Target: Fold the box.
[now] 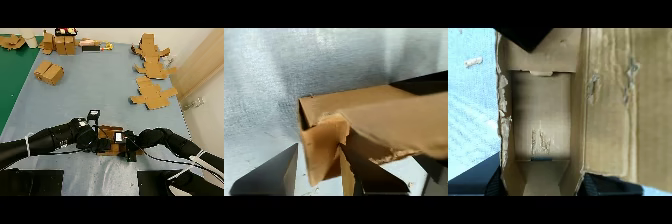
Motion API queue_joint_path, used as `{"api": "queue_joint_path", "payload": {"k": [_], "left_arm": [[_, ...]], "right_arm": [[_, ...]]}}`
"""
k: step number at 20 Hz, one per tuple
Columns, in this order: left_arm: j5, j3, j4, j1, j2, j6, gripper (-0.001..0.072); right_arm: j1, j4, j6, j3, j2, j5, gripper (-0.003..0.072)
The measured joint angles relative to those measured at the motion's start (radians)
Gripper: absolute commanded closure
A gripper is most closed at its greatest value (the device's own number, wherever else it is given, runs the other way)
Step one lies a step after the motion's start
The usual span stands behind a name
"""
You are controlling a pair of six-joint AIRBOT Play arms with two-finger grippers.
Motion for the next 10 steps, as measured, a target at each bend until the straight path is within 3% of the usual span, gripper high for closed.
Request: {"api": "queue_joint_path", "payload": {"k": [10], "left_arm": [[-0.007,0.013,-0.016,0.0,-0.034,-0.029,0.0341]], "right_arm": [[0.0,0.0,0.0,0.0,0.0,0.0,0.0248]]}}
